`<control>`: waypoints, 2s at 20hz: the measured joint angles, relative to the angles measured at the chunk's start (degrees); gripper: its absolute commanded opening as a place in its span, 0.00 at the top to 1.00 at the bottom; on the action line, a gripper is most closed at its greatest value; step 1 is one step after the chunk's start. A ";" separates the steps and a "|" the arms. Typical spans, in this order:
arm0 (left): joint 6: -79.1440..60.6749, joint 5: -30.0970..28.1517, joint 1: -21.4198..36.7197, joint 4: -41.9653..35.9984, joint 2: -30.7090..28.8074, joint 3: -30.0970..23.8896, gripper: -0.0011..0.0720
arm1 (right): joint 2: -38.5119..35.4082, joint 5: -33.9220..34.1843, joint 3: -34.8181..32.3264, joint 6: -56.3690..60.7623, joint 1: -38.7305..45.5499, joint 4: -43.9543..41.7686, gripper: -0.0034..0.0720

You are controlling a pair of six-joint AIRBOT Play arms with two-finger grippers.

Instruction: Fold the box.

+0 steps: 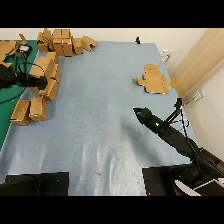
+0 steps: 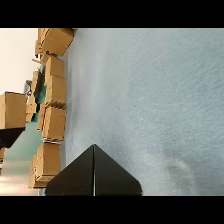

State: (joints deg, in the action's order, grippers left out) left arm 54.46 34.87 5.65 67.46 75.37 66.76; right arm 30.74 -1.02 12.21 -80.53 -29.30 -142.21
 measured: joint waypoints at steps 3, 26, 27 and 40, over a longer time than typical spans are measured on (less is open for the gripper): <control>0.44 0.50 1.27 0.00 6.73 8.07 0.27 | 0.00 -0.02 0.00 -0.02 0.00 0.00 0.95; 9.57 -2.47 9.20 -0.09 38.80 37.42 0.27 | 0.00 -0.24 0.00 -0.13 0.00 0.02 0.95; 9.55 -2.89 8.98 0.00 39.04 37.42 0.27 | 0.00 -0.26 0.00 -0.13 0.00 0.02 0.95; 7.21 -2.64 6.99 -0.22 39.60 37.51 0.02 | 0.00 -0.24 0.00 -0.15 0.02 0.42 0.95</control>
State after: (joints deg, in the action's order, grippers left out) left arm 61.67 32.23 12.64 67.24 114.98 104.27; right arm 30.74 -1.26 12.21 -80.68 -29.28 -141.80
